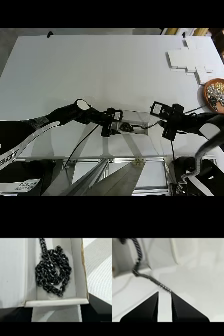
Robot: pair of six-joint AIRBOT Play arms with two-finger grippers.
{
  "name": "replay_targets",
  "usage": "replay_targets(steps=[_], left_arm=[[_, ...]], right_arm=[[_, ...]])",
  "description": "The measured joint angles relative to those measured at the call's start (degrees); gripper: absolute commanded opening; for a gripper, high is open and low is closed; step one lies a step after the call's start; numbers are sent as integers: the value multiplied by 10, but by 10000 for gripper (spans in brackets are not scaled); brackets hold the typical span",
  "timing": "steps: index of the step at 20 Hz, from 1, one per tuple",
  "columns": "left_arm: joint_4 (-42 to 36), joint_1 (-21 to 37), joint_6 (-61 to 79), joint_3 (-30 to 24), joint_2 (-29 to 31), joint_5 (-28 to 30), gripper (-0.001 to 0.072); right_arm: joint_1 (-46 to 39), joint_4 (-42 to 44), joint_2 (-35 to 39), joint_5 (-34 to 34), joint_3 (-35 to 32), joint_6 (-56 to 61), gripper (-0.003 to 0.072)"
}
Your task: Fold the box and place the chain.
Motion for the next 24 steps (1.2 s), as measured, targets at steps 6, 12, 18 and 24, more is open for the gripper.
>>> replay_targets(steps=[6,12,18,24], left_arm=[[0,0,0,0,0,0,134],[0,0,0,0,0,0,134],[0,0,0,0,0,0,134],[0,0,0,0,0,0,134]], right_arm=[[-107,81,-67,8,-3,-101,168],[-126,145,-137,10,-29,-273,384],[-125,189,-179,-6,-37,-385,276],[-95,225,-225,-33,-38,-440,163]])
